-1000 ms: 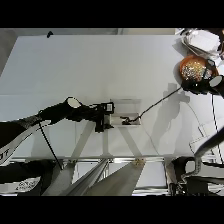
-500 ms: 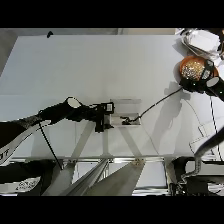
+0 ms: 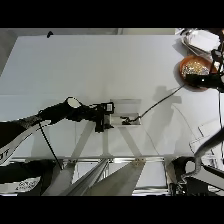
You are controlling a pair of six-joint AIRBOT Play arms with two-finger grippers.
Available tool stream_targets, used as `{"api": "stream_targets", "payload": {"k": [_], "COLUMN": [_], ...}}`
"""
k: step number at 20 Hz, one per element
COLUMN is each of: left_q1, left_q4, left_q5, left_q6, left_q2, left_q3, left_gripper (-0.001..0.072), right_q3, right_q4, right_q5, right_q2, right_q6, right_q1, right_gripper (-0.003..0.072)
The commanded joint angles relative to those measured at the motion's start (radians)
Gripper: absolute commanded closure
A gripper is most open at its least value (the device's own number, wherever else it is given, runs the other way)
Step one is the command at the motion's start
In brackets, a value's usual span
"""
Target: Fold the box and place the chain.
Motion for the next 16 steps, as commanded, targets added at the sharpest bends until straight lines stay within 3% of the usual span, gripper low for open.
{"api": "stream_targets", "payload": {"k": [1,6,10,16], "left_q1": [0.0,0.0,0.0,0.0], "left_q4": [0.0,0.0,0.0,0.0], "left_q5": [0.0,0.0,0.0,0.0], "left_q6": [0.0,0.0,0.0,0.0], "left_q2": [0.001,0.001,0.001,0.001], "left_q3": [0.0,0.0,0.0,0.0], "left_gripper": [0.0499,0.0499,0.0499,0.0499], "right_q3": [0.0,0.0,0.0,0.0], "right_q4": [0.072,0.193,0.308,0.347], "right_q5": [0.201,0.41,0.579,0.624], "right_q2": [0.182,0.407,0.496,0.565], "right_q6": [-0.018,-0.018,-0.018,-0.017], "right_q1": [0.001,0.001,0.016,0.247], "right_gripper": [0.0673,0.0673,0.0673,0.0672]}}
